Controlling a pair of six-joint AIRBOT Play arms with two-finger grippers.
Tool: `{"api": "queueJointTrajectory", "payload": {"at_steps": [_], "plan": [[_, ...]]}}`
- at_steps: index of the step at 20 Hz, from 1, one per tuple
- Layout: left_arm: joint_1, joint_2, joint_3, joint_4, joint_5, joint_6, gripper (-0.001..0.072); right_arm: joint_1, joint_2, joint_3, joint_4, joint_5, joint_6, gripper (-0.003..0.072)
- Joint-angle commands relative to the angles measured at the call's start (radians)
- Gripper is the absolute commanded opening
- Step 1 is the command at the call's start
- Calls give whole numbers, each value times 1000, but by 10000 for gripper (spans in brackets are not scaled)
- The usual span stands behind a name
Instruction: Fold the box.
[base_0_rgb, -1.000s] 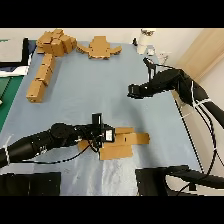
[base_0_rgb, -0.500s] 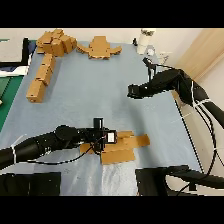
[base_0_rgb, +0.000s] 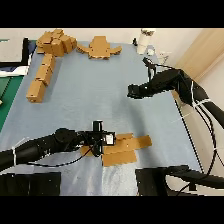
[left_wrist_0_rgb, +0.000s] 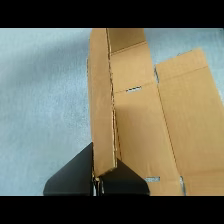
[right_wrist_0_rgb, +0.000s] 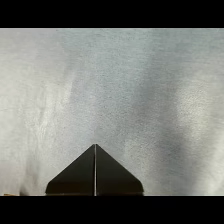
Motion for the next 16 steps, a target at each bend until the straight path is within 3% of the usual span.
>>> {"api": "queueJointTrajectory", "payload": {"at_steps": [1, 16], "plan": [[0, 0, -6, -6, -47, -5, 11, 0, 1, 1, 0, 0, 0, 3], [8, 2, -17, -10, -64, -103, 12, 0, 1, 1, -1, -11, 1, 3]]}}
